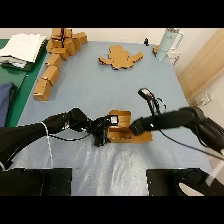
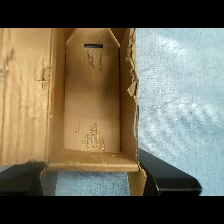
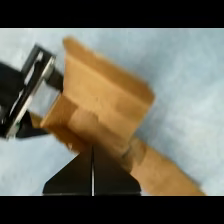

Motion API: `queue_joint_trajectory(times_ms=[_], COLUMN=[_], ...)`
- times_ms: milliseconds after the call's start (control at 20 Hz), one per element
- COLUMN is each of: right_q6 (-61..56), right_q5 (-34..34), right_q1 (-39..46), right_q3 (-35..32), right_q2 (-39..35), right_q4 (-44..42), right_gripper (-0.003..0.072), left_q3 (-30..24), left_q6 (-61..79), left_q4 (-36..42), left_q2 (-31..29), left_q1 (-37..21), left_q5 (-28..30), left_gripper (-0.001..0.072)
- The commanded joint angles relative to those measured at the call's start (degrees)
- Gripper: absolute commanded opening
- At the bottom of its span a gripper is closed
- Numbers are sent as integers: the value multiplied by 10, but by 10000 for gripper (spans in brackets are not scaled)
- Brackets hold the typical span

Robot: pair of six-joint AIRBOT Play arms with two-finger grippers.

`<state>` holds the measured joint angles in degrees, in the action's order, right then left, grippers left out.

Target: Fold the box.

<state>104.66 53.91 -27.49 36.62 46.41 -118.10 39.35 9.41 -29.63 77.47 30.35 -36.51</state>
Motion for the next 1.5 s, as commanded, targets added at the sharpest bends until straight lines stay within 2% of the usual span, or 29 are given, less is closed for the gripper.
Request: queue_joint_trajectory(times_ms=[0,50,100,150,200,350,450,550,700,850,900,950,1000,1450], right_q6=[101,126,161,198,229,306,341,383,435,435,435,435,435,505], right_q5=[73,77,76,72,58,-17,-72,-125,-186,-195,-195,-194,-193,-245], right_q1=[-7,-7,-7,-7,-7,-7,-7,-8,-20,-35,-42,-47,-49,-68], right_q3=[-85,-104,-116,-123,-126,-133,-137,-137,-137,-137,-137,-137,-137,-137], right_q2=[-120,-144,-160,-165,-165,-124,-79,-41,-25,-6,-7,-7,-6,38], right_q4=[12,24,50,76,108,180,187,157,117,93,90,86,76,45], right_gripper=[5,7,139,353,444,447,447,446,446,443,390,246,167,162], left_q3=[0,0,0,0,0,0,0,0,0,0,0,0,0,0], left_q6=[0,0,0,0,0,0,0,0,0,0,0,0,0,0], left_q4=[0,0,0,0,0,0,0,0,0,0,0,0,0,0], left_q2=[0,0,0,0,0,0,0,0,0,0,0,0,0,0], left_q1=[0,0,0,0,0,0,0,0,0,0,0,0,0,0], left_q5=[0,0,0,0,0,0,0,0,0,1,0,0,1,1], left_gripper=[404,403,404,403,404,404,404,404,404,404,404,404,404,404])
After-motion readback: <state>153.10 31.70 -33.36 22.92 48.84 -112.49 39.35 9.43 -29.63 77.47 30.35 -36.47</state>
